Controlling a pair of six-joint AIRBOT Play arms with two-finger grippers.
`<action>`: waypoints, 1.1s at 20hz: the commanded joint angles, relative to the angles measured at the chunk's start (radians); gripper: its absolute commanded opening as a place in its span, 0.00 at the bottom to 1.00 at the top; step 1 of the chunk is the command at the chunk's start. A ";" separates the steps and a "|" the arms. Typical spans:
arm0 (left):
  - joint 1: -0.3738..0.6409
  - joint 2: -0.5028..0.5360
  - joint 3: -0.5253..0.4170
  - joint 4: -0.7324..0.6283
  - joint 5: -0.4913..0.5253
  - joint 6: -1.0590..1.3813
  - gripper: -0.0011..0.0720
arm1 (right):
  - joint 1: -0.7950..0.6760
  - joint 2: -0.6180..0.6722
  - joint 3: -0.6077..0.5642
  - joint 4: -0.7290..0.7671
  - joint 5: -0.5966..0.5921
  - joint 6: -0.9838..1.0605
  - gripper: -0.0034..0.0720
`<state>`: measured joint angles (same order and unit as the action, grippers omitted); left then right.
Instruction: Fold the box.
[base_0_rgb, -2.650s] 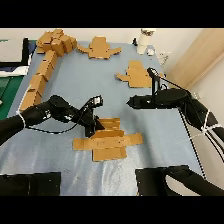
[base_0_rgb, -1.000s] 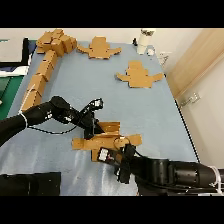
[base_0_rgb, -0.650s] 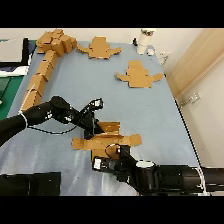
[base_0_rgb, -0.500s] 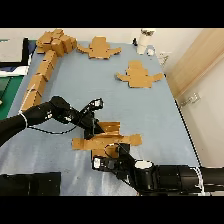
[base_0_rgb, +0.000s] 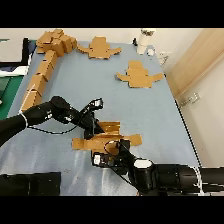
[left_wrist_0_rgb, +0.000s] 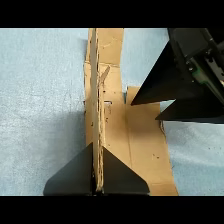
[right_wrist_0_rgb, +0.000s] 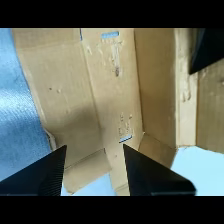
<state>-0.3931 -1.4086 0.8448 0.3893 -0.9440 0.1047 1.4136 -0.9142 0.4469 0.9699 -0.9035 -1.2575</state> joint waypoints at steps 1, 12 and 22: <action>0.000 0.000 0.000 0.000 0.000 0.000 0.03 | 0.002 -0.001 0.001 0.076 -0.035 0.004 0.74; 0.000 0.000 0.000 0.000 0.001 0.000 0.03 | 0.000 -0.002 -0.003 0.054 -0.038 0.002 0.74; 0.000 0.000 0.000 0.000 0.000 0.000 0.03 | 0.001 0.032 0.000 -0.049 -0.041 0.104 0.74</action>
<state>-0.3931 -1.4086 0.8448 0.3889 -0.9436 0.1047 1.4151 -0.8989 0.4461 0.9356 -0.9367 -1.1896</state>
